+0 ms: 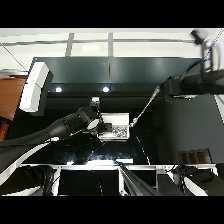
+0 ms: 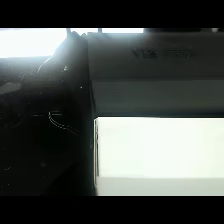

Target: Fold the box and place the chain.

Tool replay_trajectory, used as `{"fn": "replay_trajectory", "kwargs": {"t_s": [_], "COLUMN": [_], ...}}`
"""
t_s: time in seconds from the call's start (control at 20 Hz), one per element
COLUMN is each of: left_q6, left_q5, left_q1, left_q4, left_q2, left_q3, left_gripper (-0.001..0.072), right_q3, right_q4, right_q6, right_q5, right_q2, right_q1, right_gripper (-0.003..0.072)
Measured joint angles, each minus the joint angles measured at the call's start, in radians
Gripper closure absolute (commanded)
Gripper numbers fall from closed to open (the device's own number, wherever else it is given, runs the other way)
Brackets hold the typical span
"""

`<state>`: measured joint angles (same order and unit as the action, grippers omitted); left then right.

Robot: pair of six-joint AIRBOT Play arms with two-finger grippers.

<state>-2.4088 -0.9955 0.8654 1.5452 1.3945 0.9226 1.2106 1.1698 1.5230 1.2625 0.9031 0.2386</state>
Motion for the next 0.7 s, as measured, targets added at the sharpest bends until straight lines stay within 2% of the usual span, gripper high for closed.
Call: {"fn": "replay_trajectory", "kwargs": {"t_s": [0.15,0.35,0.7], "left_q6": [0.0,0.0,0.0], "left_q5": [0.0,0.0,-0.001], "left_q1": [0.0,0.0,0.0], "left_q4": [0.0,0.0,0.0], "left_q2": [0.0,0.0,0.0], "left_q3": [0.0,0.0,0.0], "left_gripper": [0.0676,0.0676,0.0676], "right_q3": [0.093,0.143,0.152], "right_q4": [-0.19,-0.431,-0.565], "right_q6": [-0.054,-0.116,-0.146], "right_q5": [0.056,0.067,0.081], "right_q2": [-0.028,-0.041,-0.031], "right_q1": [0.0,0.0,0.059], "right_gripper": [0.0655,0.0656,0.0655]}}
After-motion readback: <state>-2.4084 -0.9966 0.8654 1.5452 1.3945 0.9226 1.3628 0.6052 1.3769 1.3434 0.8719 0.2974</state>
